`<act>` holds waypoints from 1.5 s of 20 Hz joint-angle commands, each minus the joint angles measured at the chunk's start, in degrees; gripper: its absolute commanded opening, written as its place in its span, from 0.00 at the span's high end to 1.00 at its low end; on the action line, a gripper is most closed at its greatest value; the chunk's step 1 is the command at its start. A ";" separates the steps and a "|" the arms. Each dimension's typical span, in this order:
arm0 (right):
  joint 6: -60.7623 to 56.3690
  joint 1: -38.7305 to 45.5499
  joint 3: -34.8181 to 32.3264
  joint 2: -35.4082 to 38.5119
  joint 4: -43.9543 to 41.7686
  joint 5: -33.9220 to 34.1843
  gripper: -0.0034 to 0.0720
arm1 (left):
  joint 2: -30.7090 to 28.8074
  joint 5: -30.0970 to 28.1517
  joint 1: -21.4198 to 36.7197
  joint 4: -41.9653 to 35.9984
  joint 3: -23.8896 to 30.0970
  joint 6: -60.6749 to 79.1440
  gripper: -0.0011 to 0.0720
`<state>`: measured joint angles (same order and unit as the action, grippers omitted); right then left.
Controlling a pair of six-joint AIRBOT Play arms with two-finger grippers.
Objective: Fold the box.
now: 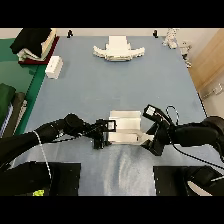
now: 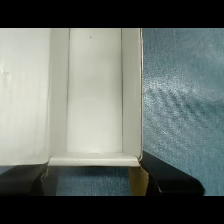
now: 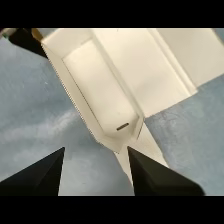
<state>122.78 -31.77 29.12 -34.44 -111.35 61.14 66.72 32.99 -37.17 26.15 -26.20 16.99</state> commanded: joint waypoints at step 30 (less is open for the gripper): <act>40.35 -0.13 -5.27 -15.17 -9.14 -19.52 0.39 | 0.00 -0.02 0.02 0.00 0.00 0.02 0.36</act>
<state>161.64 -31.86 23.90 -48.80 -119.52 42.11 66.72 33.01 -37.17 26.13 -26.20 17.02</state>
